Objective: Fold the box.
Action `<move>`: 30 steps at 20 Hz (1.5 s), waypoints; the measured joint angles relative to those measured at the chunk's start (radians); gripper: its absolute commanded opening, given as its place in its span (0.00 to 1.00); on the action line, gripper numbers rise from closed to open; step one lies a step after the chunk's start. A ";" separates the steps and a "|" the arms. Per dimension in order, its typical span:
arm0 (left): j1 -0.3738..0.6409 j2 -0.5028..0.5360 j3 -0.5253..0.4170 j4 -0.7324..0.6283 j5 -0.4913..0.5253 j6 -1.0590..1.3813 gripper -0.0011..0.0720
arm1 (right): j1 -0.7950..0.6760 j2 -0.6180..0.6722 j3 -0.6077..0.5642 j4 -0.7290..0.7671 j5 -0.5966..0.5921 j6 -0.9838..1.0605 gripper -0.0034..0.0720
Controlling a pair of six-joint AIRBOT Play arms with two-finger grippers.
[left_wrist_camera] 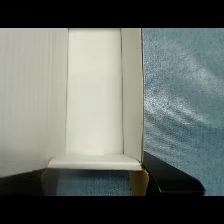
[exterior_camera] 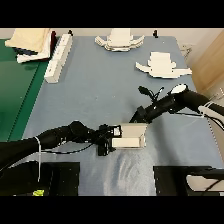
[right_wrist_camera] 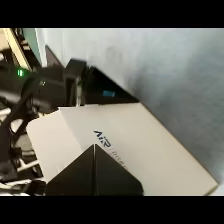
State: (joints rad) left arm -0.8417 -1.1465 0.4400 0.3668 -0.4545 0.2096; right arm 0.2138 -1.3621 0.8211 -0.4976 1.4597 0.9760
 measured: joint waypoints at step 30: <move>0.000 0.000 0.000 0.000 0.000 0.000 0.64 | 0.572 0.614 -0.382 -0.484 -0.711 -0.218 0.51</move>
State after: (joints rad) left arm -0.8417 -1.1465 0.4400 0.3668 -0.4545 0.2092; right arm 0.7860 -0.7483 0.4393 -0.9813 0.7490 0.7578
